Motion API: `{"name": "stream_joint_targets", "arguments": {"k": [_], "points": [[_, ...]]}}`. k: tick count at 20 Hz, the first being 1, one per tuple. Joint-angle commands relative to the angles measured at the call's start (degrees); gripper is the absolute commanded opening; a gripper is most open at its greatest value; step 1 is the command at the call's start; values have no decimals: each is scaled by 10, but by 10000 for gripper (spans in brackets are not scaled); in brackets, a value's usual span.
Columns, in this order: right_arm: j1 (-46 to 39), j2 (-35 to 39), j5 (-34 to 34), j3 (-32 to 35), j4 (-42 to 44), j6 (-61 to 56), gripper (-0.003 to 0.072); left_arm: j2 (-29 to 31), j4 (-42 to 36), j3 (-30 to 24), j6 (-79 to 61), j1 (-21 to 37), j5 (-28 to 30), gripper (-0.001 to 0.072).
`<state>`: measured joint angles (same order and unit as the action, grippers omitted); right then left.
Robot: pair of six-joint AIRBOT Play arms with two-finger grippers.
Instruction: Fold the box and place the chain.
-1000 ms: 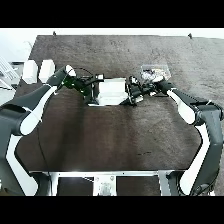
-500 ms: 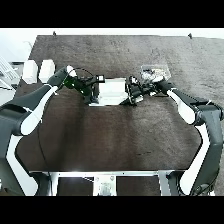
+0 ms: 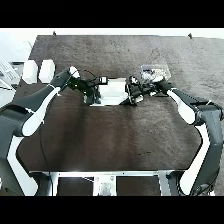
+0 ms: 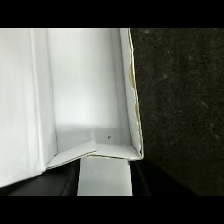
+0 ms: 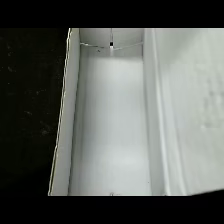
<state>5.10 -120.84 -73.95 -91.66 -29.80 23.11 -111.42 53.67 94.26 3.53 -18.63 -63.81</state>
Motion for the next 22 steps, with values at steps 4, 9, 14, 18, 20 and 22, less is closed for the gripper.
{"name": "stream_joint_targets", "arguments": {"k": [4,9,14,18,20,22], "points": [[1,0,0,0,0,0,580,0,-16,0,-10,-6,23,348],[1,0,0,0,0,0,580,-1,-77,0,-47,-6,23,399],[1,0,0,0,0,0,580,-1,-75,0,-45,-6,13,561],[1,0,0,0,0,0,580,-1,-75,0,-44,-6,5,561],[1,0,0,0,0,0,580,-1,-75,0,-44,-6,-1,560],[1,0,0,0,0,0,580,-1,-74,0,-44,-5,-3,560]]}}
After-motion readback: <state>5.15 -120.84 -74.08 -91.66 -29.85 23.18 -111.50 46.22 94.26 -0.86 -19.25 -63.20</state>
